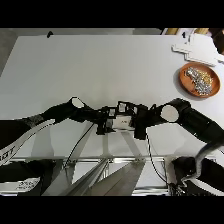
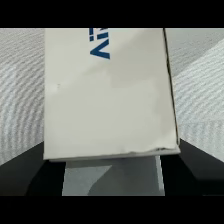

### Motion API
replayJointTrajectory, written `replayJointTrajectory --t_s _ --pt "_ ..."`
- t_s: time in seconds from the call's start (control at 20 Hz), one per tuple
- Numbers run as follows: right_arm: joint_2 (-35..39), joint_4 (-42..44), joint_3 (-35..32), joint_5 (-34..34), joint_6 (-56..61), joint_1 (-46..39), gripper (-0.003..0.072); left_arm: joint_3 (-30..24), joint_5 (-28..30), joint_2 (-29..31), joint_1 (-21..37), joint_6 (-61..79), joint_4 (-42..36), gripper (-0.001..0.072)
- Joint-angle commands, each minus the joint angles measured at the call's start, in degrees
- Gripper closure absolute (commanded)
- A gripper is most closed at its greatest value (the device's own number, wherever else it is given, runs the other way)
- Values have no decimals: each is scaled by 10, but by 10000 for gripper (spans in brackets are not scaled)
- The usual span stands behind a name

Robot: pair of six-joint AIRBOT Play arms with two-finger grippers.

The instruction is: Fold the box and place the chain.

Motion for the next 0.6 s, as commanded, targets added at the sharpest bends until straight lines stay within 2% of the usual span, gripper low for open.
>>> replayJointTrajectory --t_s 0.0,0.55 --pt "-13 0 0 7 0 -1 675 0 0 0 0 0 0 503" --pt "-18 0 -34 -1 0 -1 674 0 0 0 0 0 0 503"
